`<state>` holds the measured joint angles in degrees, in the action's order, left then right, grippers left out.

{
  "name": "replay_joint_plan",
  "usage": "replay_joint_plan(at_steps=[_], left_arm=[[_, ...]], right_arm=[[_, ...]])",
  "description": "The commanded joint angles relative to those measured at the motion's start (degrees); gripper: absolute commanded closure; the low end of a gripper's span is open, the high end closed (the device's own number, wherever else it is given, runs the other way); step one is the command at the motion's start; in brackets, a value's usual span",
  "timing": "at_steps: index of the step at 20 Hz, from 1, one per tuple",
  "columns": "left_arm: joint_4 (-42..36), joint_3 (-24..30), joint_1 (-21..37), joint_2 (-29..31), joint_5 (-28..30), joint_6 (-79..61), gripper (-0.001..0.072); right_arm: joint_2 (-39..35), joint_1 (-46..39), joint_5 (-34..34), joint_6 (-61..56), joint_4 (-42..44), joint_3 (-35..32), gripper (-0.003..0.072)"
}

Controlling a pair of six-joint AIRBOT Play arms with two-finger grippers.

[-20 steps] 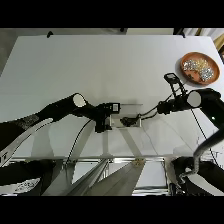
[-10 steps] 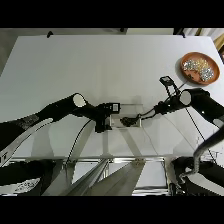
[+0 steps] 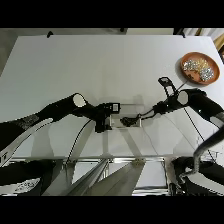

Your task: Fold the box and place the chain.

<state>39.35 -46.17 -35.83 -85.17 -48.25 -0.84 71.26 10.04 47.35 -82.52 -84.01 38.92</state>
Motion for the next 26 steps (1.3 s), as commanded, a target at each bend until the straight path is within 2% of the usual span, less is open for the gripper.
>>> replay_joint_plan(at_steps=[1,2,3,6,9,16,21,24,26], left_arm=[[0.02,-0.02,0.02,0.04,0.02,-0.02,0.0699],[0.02,-0.04,0.02,0.04,0.02,-0.02,0.0699],[0.02,-0.02,0.02,0.04,0.02,-0.02,0.0699],[0.02,-0.02,0.02,0.04,0.02,-0.02,0.0699],[0.02,-0.02,0.02,0.04,0.02,-0.02,0.0699],[0.0,-0.04,0.02,0.04,0.02,-0.02,0.0699],[0.02,-0.04,0.02,0.04,0.02,-0.02,0.0699],[0.02,-0.04,0.02,0.04,0.02,-0.02,0.0699],[0.02,-0.04,0.02,0.04,0.02,0.0,0.0699]], right_arm=[[1.4,-0.04,0.28,0.0,0.07,-0.04,0.0593],[1.42,-0.04,0.46,0.02,0.24,-0.04,0.0657],[1.4,-0.04,0.66,0.02,0.24,-0.02,0.067],[0.57,-0.04,1.95,0.5,0.24,0.04,0.067],[-3.76,-0.04,2.75,0.52,0.26,0.07,0.0671],[-25.38,-0.04,5.95,3.34,2.01,0.07,0.0671],[-40.92,-0.04,7.96,10.88,10.86,0.07,0.0671],[-46.95,-0.04,8.04,11.72,15.56,0.07,0.0671],[-49.13,-0.04,7.87,14.36,22.45,0.07,0.0671]])
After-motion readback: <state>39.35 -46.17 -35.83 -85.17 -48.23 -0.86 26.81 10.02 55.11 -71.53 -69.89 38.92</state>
